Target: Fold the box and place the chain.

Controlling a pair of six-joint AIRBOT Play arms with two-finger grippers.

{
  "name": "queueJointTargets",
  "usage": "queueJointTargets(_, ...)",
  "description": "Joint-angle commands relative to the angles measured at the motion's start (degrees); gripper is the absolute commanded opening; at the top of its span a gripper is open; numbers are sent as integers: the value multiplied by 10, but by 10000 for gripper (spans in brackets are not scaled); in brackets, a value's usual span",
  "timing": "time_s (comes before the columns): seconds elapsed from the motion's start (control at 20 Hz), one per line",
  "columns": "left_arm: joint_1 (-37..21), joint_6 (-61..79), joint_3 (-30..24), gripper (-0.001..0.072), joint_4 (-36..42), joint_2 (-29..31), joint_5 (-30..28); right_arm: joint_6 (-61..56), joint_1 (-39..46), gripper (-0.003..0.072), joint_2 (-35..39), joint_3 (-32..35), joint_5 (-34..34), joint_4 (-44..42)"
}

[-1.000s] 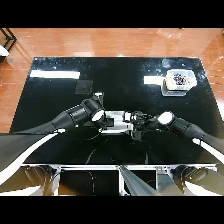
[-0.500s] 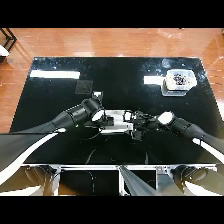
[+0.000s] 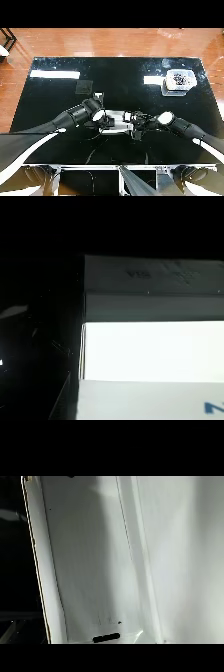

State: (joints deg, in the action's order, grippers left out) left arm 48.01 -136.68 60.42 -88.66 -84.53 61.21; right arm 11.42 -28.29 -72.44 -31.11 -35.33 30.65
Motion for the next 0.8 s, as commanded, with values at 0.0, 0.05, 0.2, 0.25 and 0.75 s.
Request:
queueJointTargets(0.0, -1, -1, 1, 487, 0, 0, 7, -1, 0, 307, 0, 0, 0, 0)
queueJointTargets(0.05, -1, -1, 1, 487, 0, 0, 4, -1, 0, 307, 0, 0, 0, 0)
queueJointTargets(0.2, -1, -1, 1, 348, -1, 0, 3, -1, 0, 307, 0, 0, 0, 0)
queueJointTargets(0.25, 0, 0, 1, 231, -1, -1, 3, -1, 0, 307, 0, 0, 0, 0)
queueJointTargets(0.75, -3, 27, 1, 24, -8, 0, 13, -51, 11, 710, 63, 0, -5, 54)
